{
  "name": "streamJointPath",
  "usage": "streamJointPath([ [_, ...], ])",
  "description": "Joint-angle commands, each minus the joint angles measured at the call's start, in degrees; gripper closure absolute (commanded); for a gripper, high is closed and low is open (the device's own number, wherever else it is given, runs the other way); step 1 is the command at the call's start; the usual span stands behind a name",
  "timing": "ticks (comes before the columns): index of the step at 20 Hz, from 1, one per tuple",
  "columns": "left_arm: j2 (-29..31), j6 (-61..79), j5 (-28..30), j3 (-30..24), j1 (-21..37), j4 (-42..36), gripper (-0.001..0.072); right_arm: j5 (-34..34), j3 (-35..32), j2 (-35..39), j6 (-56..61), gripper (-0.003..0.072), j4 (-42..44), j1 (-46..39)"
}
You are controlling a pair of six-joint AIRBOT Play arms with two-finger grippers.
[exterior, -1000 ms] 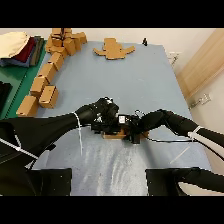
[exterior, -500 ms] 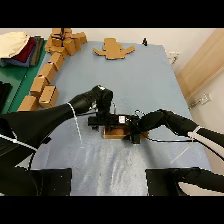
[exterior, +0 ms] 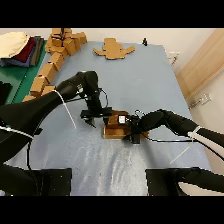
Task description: Fold the box.
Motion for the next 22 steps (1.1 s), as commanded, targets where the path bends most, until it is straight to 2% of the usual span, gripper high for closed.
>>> streamJointPath([
  [1, 0.02, 5.86, -4.42, 0.26, 4.83, -2.91, 0.0184, 0.0, -0.02, -0.04, 0.02, 0.017, 0.0, 0.0],
  [4, 0.02, 9.55, -1.44, 0.26, 7.67, -0.11, 0.0205, 0.02, -0.02, -0.04, 0.02, 0.017, 0.02, -0.02],
  [5, 0.02, 9.99, 0.59, 0.24, 7.67, 2.19, 0.0477, 0.02, -0.02, -0.04, 0.02, 0.017, 0.0, -0.02],
  [6, 0.0, 13.88, 3.13, 0.22, 7.48, 4.46, 0.0701, 0.02, -0.02, -0.04, 0.02, 0.017, 0.0, 0.0],
  [8, -0.04, 25.16, 4.0, 0.13, 7.32, 5.33, 0.0699, 0.02, -0.02, -0.04, 0.04, 0.017, 0.0, -0.02],
  [11, 1.14, 36.26, 0.24, -1.77, 7.72, 5.73, 0.0701, 0.0, -0.02, -0.04, 0.02, 0.017, 0.0, 0.0],
  [13, 5.14, 41.2, 3.06, -8.83, 9.14, 5.4, 0.0701, 0.0, -0.02, -0.04, 0.02, 0.017, 0.0, 0.0],
  [15, 10.56, 47.23, 8.26, -18.99, 11.54, 4.42, 0.0701, 0.0, -0.02, -0.04, 0.02, 0.017, 0.0, -0.02],
  [16, 12.81, 52.5, 9.44, -23.74, 12.9, 1.79, 0.07, 0.0, -0.02, -0.04, 0.02, 0.017, 0.0, -0.02],
  [18, 15.32, 64.72, 9.68, -29.44, 14.43, -6.95, 0.07, 0.0, -0.02, -0.04, 0.02, 0.017, 0.02, 0.0],
  [20, 15.87, 73.05, 9.81, -30.4, 13.88, -13.73, 0.0699, 0.0, -0.02, -0.04, 0.02, 0.017, 0.0, -0.02],
  [22, 15.87, 80.19, 11.32, -30.4, 12.26, -17.33, 0.0699, 0.0, -0.02, -0.04, 0.02, 0.017, 0.0, -0.02],
])
